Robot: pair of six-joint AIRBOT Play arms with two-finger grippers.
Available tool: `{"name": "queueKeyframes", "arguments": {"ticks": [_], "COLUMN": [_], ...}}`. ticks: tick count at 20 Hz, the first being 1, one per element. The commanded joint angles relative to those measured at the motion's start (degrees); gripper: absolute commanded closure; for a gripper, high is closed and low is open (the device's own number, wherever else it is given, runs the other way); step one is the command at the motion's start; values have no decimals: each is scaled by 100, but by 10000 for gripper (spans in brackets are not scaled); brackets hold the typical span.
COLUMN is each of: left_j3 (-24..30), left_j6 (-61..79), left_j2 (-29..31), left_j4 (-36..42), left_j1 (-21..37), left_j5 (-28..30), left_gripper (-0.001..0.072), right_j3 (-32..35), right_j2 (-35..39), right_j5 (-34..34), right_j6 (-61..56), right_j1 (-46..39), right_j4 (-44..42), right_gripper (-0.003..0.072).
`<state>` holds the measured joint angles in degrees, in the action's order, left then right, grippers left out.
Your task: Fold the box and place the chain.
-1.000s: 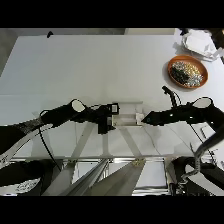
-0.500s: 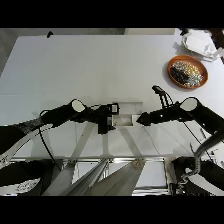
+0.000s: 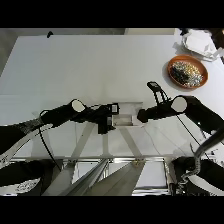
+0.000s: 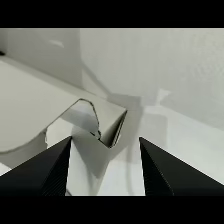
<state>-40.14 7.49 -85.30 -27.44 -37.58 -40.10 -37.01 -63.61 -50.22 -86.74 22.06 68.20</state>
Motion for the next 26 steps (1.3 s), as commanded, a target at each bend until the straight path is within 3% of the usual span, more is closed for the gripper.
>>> {"name": "queueKeyframes", "arguments": {"ticks": [1,5,14,17,19,26], "left_j3": [2,2,2,2,2,2], "left_j6": [2,2,2,2,2,2], "left_j2": [2,2,2,2,2,2], "left_j4": [-2,-2,-4,-2,-2,-4], "left_j1": [-2,-2,-2,-2,-2,-2], "left_j5": [2,2,0,2,2,0], "left_gripper": [364,364,364,364,364,364], "right_j3": [-310,-721,-737,-734,-734,-734], "right_j2": [-140,-398,-498,-498,-557,-1147], "right_j5": [-116,-382,-673,-566,-479,-328], "right_j6": [-1213,-1438,-2247,-2302,-2302,-2450], "right_j1": [389,826,1239,1239,1252,1644], "right_j4": [929,973,1451,1499,1482,1519], "right_gripper": [220,220,228,231,294,312]}}
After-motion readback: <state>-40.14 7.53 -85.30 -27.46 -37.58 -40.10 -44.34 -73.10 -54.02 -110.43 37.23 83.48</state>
